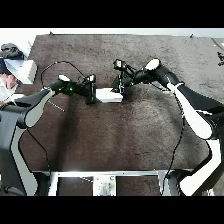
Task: Fold the box and place the chain.
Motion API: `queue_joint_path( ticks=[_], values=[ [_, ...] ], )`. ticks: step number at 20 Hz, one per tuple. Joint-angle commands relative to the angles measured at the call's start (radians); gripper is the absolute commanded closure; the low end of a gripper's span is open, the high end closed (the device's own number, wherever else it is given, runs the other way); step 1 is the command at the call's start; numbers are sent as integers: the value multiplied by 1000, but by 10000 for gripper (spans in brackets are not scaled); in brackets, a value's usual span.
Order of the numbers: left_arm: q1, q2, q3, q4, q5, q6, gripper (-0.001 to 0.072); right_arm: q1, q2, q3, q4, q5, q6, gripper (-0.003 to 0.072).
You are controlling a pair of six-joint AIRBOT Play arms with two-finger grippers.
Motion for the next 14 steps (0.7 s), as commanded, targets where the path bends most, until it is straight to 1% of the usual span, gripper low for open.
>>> queue_joint_path(
  ticks=[1,4,7,9,12,14],
  values=[
    [1,0,0,0,0,0,357,-3,50,0,19,48,43,359],
    [1,0,0,0,0,0,358,-3,66,0,18,48,55,359],
    [1,0,0,0,0,0,357,-3,35,0,19,-6,40,359],
    [1,0,0,0,0,0,357,-3,14,0,29,-8,18,358],
    [1,0,0,0,0,0,358,-3,8,-2,46,57,18,358],
    [1,0,0,0,0,0,357,-7,39,-2,92,103,18,357]
  ],
)
